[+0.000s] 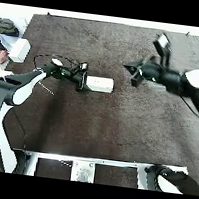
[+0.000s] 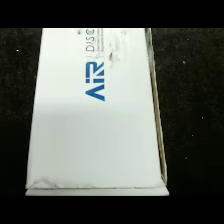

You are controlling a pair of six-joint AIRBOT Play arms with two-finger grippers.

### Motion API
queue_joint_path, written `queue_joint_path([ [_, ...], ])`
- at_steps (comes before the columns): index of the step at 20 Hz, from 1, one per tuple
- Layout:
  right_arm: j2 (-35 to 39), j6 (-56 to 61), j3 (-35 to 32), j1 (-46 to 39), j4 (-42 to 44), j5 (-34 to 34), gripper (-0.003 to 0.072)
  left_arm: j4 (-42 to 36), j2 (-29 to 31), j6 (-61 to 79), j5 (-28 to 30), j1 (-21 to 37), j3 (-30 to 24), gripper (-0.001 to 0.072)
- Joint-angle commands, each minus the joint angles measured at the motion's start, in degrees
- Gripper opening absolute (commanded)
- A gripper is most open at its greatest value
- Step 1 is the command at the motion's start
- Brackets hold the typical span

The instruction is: Fold the box and place the chain.

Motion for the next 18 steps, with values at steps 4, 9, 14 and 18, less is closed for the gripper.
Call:
queue_joint_path([
  [4,26.18,0.81,-30.23,-0.09,3.52,-27.52,-0.0014,0.02,0.02,0.02,0.0,-0.04,-0.02,0.0345],
  [9,39.39,3.5,-42.99,-0.09,5.86,-39.32,-0.0014,0.02,0.02,0.02,0.02,-0.04,-0.02,0.0345],
  [14,46.12,3.43,-44.39,-0.09,5.81,-43.23,-0.0014,0.0,0.02,0.02,0.0,-0.04,-0.02,0.0344],
  [18,49.13,3.41,-46.8,-0.09,6.78,-43.65,-0.0014,0.0,0.02,0.0,-0.13,-0.04,-0.02,0.0344],
])
